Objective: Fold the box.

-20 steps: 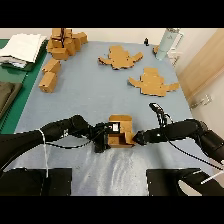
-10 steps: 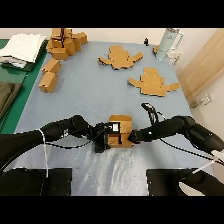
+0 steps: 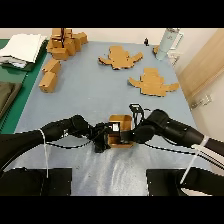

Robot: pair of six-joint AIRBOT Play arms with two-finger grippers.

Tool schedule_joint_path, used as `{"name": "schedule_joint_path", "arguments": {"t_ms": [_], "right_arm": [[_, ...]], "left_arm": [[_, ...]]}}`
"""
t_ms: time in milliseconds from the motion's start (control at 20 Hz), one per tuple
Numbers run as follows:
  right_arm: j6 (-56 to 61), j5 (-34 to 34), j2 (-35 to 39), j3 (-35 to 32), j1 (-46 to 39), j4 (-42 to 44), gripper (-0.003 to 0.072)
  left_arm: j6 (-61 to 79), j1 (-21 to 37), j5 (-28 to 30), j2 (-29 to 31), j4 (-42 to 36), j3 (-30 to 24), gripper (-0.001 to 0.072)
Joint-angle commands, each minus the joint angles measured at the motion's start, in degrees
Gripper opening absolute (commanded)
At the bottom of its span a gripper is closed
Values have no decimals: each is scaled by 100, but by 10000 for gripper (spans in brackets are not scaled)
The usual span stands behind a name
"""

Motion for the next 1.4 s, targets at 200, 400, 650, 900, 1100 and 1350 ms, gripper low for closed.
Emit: {"name": "schedule_joint_path", "arguments": {"t_ms": [200,400,650,900,1100,1350], "right_arm": [[1906,-697,-997,621,605,-872,433],[1982,-723,-1043,619,605,-922,274],[1971,-750,-1078,619,608,-1099,3],[1963,-756,-1078,619,608,-1108,268],[2055,-763,-1078,619,605,-1104,355],[2177,-874,-1086,579,601,-1010,354]], "left_arm": [[2,0,0,2,2,-2,477],[2,0,0,4,2,-2,477],[0,0,0,4,0,-2,477],[0,0,0,4,0,-2,477],[2,0,0,4,0,-2,477],[0,0,0,4,0,-2,477]]}}
